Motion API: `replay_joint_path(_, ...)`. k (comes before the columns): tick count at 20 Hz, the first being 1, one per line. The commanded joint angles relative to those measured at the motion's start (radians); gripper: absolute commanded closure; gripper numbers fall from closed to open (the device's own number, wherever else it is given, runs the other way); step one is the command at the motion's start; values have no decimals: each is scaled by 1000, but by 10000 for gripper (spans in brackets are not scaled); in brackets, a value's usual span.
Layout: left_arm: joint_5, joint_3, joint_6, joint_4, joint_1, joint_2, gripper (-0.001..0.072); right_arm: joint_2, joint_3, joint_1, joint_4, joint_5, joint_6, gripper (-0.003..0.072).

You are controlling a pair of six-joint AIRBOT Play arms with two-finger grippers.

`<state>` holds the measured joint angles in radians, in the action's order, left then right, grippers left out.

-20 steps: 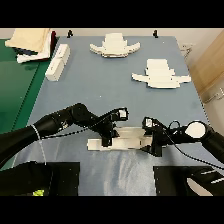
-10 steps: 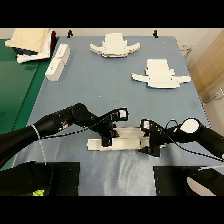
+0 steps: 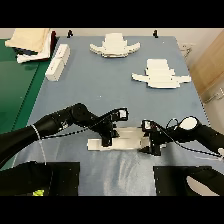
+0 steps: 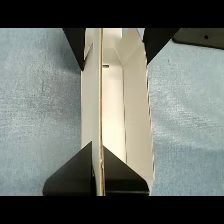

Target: Fold the box.

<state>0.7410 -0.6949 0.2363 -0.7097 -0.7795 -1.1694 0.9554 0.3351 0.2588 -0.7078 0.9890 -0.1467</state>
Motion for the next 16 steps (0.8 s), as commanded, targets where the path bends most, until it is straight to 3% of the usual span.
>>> replay_joint_path(1, 0, 0, 0, 0, 0, -1, 694, 33, -1, -3, 24, -7, -61, 45)
replay_joint_path(14, 0, 0, 0, 0, 0, -1, 693, 103, -10, -1, 56, -37, -72, 45)
replay_joint_path(16, 0, 0, 0, 0, 0, -1, 693, 103, -10, -1, 55, -27, -72, 106)
